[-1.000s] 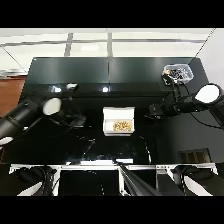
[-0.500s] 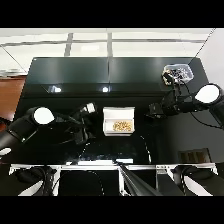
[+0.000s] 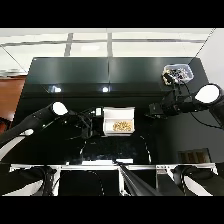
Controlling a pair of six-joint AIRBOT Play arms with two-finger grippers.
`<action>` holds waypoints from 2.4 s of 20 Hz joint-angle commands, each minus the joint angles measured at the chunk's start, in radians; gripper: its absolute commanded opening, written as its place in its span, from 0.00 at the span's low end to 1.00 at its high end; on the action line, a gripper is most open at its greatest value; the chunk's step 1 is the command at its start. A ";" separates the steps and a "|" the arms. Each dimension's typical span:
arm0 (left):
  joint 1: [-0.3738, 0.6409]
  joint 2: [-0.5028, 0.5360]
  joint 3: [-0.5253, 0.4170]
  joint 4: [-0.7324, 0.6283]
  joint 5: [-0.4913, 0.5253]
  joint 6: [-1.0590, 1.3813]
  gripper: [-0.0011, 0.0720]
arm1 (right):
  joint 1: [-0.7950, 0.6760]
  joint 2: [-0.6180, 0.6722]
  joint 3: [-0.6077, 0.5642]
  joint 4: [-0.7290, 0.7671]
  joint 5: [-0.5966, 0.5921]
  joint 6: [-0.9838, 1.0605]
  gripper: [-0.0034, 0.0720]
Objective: Fold the box and place the chain.
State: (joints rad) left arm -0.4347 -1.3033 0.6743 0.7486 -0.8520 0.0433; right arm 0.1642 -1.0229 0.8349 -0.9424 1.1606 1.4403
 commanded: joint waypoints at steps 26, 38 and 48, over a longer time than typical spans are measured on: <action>-0.061 -0.068 0.011 -0.182 0.076 0.151 0.99 | 0.000 0.000 0.000 0.003 -0.006 0.007 0.37; -0.072 -0.068 0.011 -0.184 0.109 0.142 0.55 | 0.000 0.000 0.000 0.003 -0.050 0.006 0.37; -0.072 -0.068 0.011 -0.184 0.109 0.142 0.55 | 0.000 -0.005 0.002 0.053 -0.550 0.007 0.49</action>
State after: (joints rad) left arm -0.5064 -1.3705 0.6849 0.5636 -0.7437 0.1852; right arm 0.1642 -1.0245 0.8352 -0.9089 0.7811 1.4467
